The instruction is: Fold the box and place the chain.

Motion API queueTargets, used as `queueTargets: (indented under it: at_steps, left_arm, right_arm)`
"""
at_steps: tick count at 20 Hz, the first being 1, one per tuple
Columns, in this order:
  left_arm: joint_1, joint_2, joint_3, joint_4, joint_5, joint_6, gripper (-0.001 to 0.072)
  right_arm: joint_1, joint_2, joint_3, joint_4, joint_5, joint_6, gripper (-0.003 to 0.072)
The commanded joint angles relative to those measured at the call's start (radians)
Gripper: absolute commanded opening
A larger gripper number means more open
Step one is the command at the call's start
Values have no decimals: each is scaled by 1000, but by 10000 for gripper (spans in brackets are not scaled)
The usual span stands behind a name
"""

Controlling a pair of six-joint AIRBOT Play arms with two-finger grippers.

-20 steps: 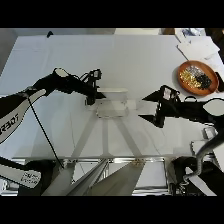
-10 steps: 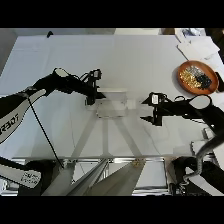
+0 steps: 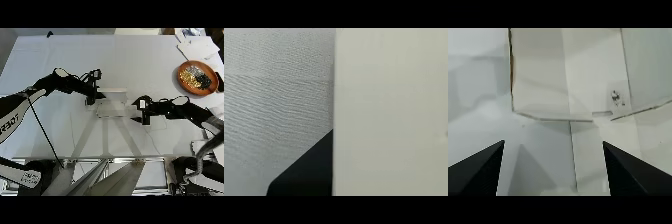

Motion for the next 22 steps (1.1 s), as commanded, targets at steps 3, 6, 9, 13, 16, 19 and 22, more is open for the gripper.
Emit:
queueTargets:
  at_steps: [3, 6, 9, 13, 16, 19, 22]
  left_arm:
    - [0, -1, 0, 0, 0, 0, 12]
    - [0, -1, 0, 0, 0, 0, 12]
    - [0, -1, 0, 0, 0, 0, 12]
    - [0, -1, 0, 0, 0, 0, 12]
    - [0, -1, 0, 0, 0, 0, 12]
    - [0, -1, 0, 0, 0, 0, 12]
    - [0, -1, 0, 0, 0, 0, 12]
  right_arm:
    - [19, -87, 0, 383, -26, -170, 697]
    - [19, -87, 0, 399, -27, -187, 696]
    - [19, -87, 0, 399, -27, -188, 696]
    - [19, -87, 0, 398, -27, -187, 695]
    - [19, -87, 0, 353, -1, -176, 695]
    - [19, -87, 0, 335, 34, -176, 693]
    - [11, -87, 0, 335, 39, -176, 693]
